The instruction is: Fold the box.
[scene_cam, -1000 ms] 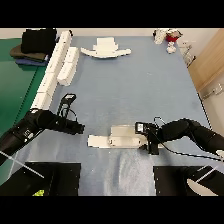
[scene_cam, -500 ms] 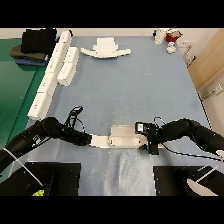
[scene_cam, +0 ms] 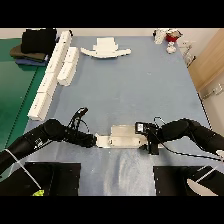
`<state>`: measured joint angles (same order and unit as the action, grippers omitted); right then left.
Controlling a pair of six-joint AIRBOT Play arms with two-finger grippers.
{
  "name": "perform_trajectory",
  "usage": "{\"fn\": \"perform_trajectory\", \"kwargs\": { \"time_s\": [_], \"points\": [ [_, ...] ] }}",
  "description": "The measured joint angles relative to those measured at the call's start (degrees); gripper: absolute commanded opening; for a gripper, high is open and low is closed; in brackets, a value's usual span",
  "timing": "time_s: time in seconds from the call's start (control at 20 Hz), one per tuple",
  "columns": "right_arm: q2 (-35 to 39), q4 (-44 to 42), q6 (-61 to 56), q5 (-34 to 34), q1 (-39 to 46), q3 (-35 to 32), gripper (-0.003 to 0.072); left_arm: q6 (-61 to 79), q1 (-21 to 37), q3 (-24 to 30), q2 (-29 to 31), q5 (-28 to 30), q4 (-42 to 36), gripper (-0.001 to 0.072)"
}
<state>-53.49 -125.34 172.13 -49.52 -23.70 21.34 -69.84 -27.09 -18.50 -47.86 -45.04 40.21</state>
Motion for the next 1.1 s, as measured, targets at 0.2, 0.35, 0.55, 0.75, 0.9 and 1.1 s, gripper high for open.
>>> {"fn": "perform_trajectory", "kwargs": {
  "time_s": [0.2, 0.35, 0.55, 0.75, 0.9, 1.1],
  "points": [
    [0.0, 0.0, 0.0, 0.0, 0.0, 0.0, 0.0519, 5.6, -0.1, 0.0, 0.0, 0.1, -5.8, 0.0012],
    [0.0, 0.0, 0.0, 0.0, 0.0, 0.0, 0.0519, 7.8, -0.1, 0.0, 0.0, 0.1, -7.6, 0.0013],
    [0.0, 0.0, 0.0, 0.0, 0.0, 0.0, 0.0519, 8.9, -0.1, 0.0, 0.0, 0.1, -9.4, 0.0014],
    [0.0, 0.0, 0.0, 0.0, 0.0, 0.0, 0.0518, 9.2, -0.1, 0.0, 0.0, 0.0, -10.1, 0.0038],
    [0.0, 0.0, 0.0, 0.0, 0.0, 0.0, 0.0518, 9.3, -0.1, -0.2, 0.0, -0.3, -10.3, 0.0503],
    [0.0, 0.0, 0.0, 0.0, 0.0, 0.0, 0.0519, 9.3, -0.1, -0.4, 0.0, -0.5, -10.4, 0.0503]
  ]
}}
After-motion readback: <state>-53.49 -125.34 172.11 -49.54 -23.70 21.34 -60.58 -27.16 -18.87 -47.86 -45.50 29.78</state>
